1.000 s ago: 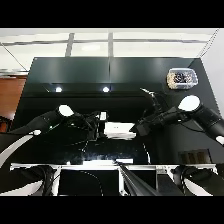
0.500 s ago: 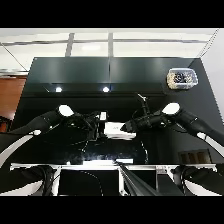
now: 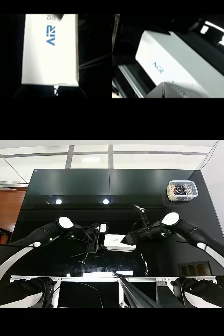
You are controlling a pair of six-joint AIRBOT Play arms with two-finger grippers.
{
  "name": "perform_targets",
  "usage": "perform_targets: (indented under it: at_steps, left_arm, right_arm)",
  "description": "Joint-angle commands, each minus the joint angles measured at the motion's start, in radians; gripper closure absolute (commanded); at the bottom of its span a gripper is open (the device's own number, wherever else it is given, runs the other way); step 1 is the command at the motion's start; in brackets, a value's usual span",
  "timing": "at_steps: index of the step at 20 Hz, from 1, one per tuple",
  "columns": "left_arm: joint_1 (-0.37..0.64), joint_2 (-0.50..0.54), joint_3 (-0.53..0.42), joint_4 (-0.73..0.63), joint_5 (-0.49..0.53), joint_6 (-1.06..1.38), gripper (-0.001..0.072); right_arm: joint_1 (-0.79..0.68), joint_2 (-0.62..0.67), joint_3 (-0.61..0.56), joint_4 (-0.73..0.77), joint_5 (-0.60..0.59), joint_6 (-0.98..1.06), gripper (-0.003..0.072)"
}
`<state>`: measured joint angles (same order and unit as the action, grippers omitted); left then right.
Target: Fold the box and place the chain.
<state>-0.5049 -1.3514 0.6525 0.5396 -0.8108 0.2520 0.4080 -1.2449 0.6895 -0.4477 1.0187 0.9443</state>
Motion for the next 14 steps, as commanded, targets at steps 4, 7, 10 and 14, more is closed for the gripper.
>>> perform_targets:
  at_steps: [4, 7, 10, 14]
  left_arm:
    - [0.002, 0.038, 0.001, 0.048, 0.007, -0.014, 0.0086]
    - [0.002, 0.093, 0.003, 0.166, 0.02, -0.143, -0.0009]
    - [0.002, 0.169, 0.009, 0.248, -0.081, -0.343, -0.0002]
    - [-0.008, 0.229, 0.031, 0.208, -0.135, -0.421, 0.0]
  right_arm:
    - [-0.202, 0.227, 0.118, -0.088, 0.265, 0.035, 0.067]
    - [-0.372, 0.354, 0.133, -0.237, 0.321, 0.099, 0.067]
    - [-0.519, 0.426, 0.133, -0.287, 0.368, 0.108, 0.067]
    - [-0.57, 0.428, 0.132, -0.289, 0.362, 0.108, 0.067]
